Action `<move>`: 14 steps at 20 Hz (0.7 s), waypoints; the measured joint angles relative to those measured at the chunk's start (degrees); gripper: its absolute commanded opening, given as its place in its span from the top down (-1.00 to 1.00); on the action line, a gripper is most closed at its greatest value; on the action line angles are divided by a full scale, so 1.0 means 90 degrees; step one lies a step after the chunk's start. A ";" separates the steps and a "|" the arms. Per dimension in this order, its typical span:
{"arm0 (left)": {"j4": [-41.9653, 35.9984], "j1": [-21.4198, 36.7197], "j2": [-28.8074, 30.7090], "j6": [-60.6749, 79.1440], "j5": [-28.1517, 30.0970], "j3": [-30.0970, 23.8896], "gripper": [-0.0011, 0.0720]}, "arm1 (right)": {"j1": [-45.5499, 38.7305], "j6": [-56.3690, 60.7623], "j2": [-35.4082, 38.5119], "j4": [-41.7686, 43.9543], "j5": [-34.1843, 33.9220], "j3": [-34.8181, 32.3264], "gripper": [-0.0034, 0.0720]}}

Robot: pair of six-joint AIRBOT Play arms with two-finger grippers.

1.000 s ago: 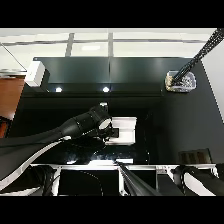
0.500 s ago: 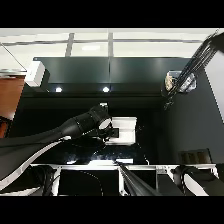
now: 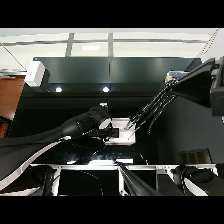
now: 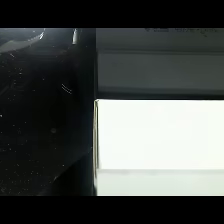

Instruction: Fold the box and place the chain.

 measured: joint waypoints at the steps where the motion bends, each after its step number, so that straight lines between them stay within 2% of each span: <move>1: 0.0000 0.0000 0.0000 0.0002 0.0000 0.0000 0.90 | 0.0051 0.0000 -0.0005 0.0005 0.0015 -0.0005 0.90; 14: 0.0002 0.0000 0.0000 0.0002 -0.0002 0.0000 0.90 | 0.0352 0.0032 -0.0032 0.0226 0.0238 -0.0012 0.90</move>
